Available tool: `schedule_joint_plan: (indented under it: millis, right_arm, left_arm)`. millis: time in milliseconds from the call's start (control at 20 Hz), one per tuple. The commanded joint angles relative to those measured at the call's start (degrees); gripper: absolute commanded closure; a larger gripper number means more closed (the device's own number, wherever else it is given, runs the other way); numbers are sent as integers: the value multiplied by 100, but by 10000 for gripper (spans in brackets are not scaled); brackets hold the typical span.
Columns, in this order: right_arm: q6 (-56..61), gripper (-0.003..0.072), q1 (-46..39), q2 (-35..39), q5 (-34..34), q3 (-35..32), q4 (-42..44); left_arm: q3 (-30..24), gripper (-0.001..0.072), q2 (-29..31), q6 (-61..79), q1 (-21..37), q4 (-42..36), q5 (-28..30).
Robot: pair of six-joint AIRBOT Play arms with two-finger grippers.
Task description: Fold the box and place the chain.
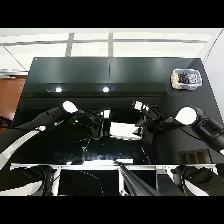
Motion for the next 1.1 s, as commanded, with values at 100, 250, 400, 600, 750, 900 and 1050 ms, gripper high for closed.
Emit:
schedule_joint_plan:
  millis: [100, 250, 400, 600, 750, 900, 1050]
  right_arm:
    - [4, 383, 177, 0, -188, -4, -151]
    - [9, 383, 173, 2, -326, -4, -170]
    - [42, 383, 173, 2, -435, -7, -173]
    - [74, 383, 179, 2, -428, -160, -157]
    - [179, 383, 179, 2, -433, -227, -142]
    - [186, 382, 179, 2, -426, -227, -140]
    - [208, 380, 179, 2, -393, -227, -33]
  left_arm:
    - [2, 290, -4, -33, -4, 17, 50]
    - [2, 290, -4, -63, -4, 0, 87]
    - [2, 290, -4, -70, -4, -2, 94]
    - [2, 290, -4, -70, -4, -2, 94]
    - [2, 290, -4, -70, -4, -2, 94]
    - [2, 290, -4, -70, -4, 0, 94]
    - [2, 290, -4, -70, -4, -2, 94]
